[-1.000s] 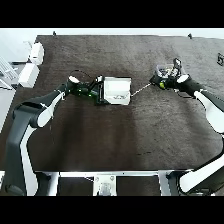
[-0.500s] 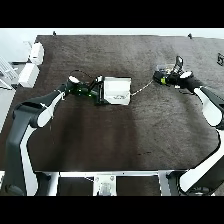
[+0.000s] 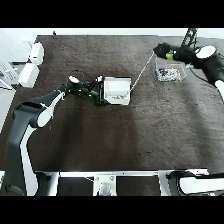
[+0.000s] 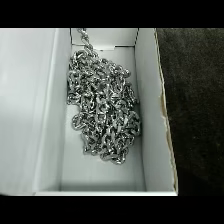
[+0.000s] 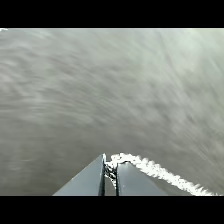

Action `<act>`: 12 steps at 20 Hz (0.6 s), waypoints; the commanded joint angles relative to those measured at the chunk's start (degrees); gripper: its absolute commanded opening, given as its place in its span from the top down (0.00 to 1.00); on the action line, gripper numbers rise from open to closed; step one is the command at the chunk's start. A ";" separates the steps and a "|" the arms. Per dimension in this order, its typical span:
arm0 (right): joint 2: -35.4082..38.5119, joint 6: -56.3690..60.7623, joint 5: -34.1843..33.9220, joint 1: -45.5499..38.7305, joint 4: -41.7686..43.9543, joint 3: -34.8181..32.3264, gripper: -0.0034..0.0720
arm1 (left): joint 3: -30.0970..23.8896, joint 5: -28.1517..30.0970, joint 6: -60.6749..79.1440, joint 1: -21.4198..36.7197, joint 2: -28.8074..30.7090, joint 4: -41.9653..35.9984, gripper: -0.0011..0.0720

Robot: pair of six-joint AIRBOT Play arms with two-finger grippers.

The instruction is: Fold the box and place the chain.

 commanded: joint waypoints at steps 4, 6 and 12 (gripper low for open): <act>11.34 -0.20 4.44 8.00 -4.63 -0.31 0.95 | 0.00 0.15 0.00 0.02 0.04 0.00 0.60; 12.28 -0.20 6.10 11.43 -4.83 -0.50 0.95 | 0.00 0.15 0.00 0.02 0.04 0.00 0.60; 12.68 1.40 6.16 20.04 -4.83 -5.44 0.95 | 0.00 0.15 0.00 0.02 0.04 0.00 0.60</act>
